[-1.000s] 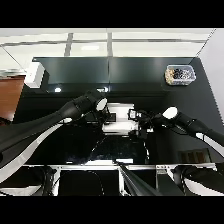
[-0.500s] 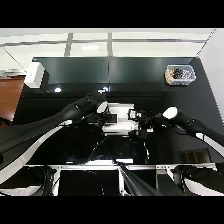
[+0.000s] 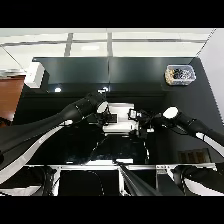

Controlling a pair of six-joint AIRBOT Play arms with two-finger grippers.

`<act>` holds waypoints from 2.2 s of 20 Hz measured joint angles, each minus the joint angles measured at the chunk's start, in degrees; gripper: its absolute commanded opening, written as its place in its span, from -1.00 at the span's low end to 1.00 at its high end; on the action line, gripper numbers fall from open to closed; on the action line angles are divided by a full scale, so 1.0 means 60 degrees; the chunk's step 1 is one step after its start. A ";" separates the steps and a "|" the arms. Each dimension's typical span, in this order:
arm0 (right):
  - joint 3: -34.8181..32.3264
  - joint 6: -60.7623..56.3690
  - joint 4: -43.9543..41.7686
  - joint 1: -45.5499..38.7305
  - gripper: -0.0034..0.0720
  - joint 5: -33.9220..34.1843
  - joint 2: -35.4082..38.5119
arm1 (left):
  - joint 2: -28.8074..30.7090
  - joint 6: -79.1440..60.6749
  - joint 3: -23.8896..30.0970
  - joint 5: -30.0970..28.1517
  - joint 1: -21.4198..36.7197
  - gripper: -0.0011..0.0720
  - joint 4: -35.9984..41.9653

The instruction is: Fold the box and place the chain.

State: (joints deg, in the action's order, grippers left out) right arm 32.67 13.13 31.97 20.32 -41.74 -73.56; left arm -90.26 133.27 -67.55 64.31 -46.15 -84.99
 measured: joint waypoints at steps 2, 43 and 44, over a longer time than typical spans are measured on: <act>0.0000 0.0004 0.0004 -0.0004 0.80 0.0007 0.0000 | -0.0004 0.0022 0.0000 0.0040 0.0000 -0.91 0.0025; 0.0011 -0.0597 -0.0805 0.0335 -0.67 0.0280 0.0437 | -0.0007 0.0018 0.0000 0.0168 0.0007 -0.91 0.0069; 0.0011 -0.0616 -0.0812 0.0335 -0.12 0.0335 0.0437 | -0.0007 0.0018 0.0000 0.0164 0.0007 -0.91 0.0069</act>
State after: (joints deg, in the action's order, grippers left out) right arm 32.73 9.43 27.09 22.33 -39.72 -70.94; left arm -90.30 133.38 -67.55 65.30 -46.11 -84.58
